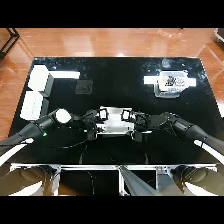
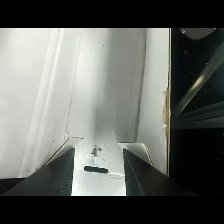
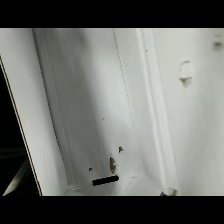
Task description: Fold the box and place the chain.
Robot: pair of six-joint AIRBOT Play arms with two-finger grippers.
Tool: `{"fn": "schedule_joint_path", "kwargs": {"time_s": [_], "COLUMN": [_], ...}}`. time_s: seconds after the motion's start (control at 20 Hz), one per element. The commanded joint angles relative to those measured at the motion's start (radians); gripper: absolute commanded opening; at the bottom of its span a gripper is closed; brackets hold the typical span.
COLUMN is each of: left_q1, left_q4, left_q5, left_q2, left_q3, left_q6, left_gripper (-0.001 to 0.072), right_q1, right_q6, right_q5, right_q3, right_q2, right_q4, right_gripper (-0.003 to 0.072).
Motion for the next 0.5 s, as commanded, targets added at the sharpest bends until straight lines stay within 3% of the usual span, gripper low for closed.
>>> {"fn": "schedule_joint_path", "kwargs": {"time_s": [0.0,0.15,0.2,0.25,0.45], "left_q1": [0.0,0.0,0.0,0.002,0.035], "left_q4": [-0.001,-0.002,-0.001,0.011,0.124], "left_q5": [-0.002,-0.002,-0.002,-0.004,-0.006], "left_q2": [0.0,0.0,0.005,0.019,0.174], "left_q3": [0.0,0.001,0.001,0.001,0.008], "left_q6": [0.0,-0.001,-0.005,-0.006,-0.151], "left_gripper": [0.0463,0.0452,0.0283,0.0026,0.0017], "right_q1": [0.0,0.0,0.0,0.0,0.0], "right_q6": [0.001,0.001,0.001,0.001,0.001], "right_q5": [0.0,0.0,0.0,0.0,0.0], "right_q3": [0.0,0.0,0.0,0.0,0.0], "right_q2": [0.0,0.0,0.0,0.0,0.0], "right_q4": [0.0,0.0,0.0,0.0,0.0], "right_gripper": [0.0131,0.013,0.0131,0.0131,0.0131]}}
